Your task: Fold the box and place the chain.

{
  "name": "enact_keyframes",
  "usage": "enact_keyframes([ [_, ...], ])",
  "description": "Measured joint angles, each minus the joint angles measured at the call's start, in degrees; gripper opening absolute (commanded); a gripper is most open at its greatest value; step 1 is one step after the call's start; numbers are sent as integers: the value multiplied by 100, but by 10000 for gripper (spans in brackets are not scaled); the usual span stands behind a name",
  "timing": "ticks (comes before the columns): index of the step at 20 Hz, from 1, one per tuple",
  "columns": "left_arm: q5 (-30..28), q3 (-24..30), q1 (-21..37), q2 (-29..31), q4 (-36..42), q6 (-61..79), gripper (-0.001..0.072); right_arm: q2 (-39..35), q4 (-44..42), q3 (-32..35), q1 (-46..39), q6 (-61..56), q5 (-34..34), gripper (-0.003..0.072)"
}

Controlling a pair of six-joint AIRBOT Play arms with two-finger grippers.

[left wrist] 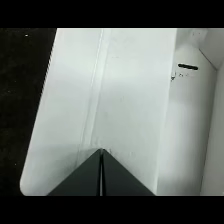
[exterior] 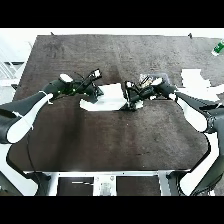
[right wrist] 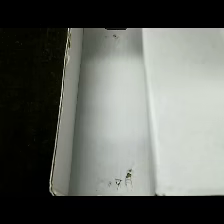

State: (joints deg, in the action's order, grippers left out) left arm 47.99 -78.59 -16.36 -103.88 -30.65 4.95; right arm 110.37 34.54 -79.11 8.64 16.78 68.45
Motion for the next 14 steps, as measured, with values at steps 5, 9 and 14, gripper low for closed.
enact_keyframes([
  [5, 243, -57, 155, 341, -52, -22, 17, 0, 7, 0, 9, 13, -7, 494],
  [9, 970, -219, 431, 621, -380, -208, 606, 0, 4, 0, 9, 7, -9, 494],
  [14, 1574, -321, 505, 713, -1521, -739, 621, 0, -2, 0, 9, 2, -7, 494],
])
